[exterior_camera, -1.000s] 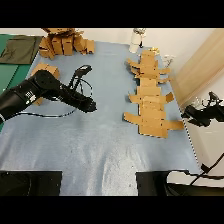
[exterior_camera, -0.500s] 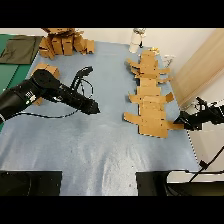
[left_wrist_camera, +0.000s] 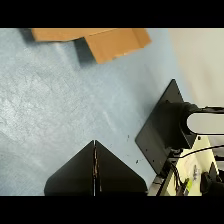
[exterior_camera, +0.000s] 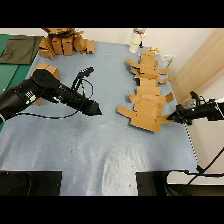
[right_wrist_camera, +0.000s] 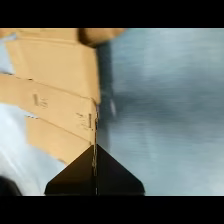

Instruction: Fold the box.

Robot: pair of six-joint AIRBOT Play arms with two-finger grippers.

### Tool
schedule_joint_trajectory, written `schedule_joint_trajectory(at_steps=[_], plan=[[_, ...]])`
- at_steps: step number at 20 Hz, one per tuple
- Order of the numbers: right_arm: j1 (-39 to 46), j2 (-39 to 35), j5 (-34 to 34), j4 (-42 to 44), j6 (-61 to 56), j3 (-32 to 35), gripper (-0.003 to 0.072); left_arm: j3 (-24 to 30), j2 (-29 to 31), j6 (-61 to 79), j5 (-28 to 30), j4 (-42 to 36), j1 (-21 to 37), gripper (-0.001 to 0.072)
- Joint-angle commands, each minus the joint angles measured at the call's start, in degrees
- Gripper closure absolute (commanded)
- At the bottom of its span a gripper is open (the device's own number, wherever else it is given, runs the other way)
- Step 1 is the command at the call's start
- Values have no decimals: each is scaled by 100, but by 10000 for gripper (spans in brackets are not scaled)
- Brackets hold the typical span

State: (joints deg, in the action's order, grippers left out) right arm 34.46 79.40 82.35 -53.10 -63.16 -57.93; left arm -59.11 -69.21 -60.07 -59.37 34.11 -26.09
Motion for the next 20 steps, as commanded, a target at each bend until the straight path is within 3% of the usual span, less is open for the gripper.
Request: schedule_joint_trajectory(at_steps=[1,7,13,16,18,20], plan=[[-723,-44,267,354,170,219,683,2,-2,0,-22,-55,11,698],[-1685,-621,-160,-804,-374,1213,685,17,-2,2,-525,-50,11,698],[-2277,-2041,-1303,-295,-188,2330,685,496,-2,210,-520,-52,11,698],[-2697,-2181,-1799,-66,-85,2736,681,780,-2,313,-516,-57,11,698],[-2758,-2013,-1792,-61,-85,2747,499,855,-2,310,-533,-72,11,698],[-2756,-1808,-1845,-63,-42,2741,481,861,-2,310,-560,-74,11,698]])
